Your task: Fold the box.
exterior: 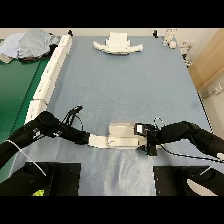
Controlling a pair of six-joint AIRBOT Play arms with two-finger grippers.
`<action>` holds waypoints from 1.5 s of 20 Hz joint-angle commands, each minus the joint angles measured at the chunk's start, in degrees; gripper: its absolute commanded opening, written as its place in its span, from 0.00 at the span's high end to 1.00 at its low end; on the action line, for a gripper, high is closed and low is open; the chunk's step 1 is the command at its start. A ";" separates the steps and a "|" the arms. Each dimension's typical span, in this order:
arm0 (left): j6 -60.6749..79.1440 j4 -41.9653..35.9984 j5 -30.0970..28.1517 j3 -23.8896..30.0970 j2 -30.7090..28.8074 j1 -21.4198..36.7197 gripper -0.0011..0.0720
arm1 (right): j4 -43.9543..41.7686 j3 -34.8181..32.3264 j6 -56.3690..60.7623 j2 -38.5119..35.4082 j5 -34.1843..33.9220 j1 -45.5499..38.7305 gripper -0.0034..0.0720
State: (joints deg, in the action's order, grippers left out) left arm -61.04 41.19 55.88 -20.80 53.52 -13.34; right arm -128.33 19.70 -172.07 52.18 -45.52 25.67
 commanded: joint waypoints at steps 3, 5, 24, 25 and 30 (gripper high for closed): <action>5.77 -9.27 -0.96 2.54 1.07 0.09 0.97 | -0.02 -0.02 0.00 0.00 0.02 0.00 0.28; 6.75 -11.19 -1.03 3.80 1.07 0.09 0.97 | -0.02 -0.02 0.00 0.00 0.02 0.00 0.28; 11.50 -20.41 1.92 2.99 1.05 0.15 0.34 | -0.02 -0.02 0.00 0.00 0.02 0.00 0.28; 11.50 -20.61 1.95 2.99 1.05 0.15 0.34 | -0.02 -0.02 0.02 0.00 0.02 0.00 0.28; 11.58 -26.27 0.70 3.02 1.05 0.13 0.34 | -0.02 -0.02 0.00 0.00 0.02 0.00 0.28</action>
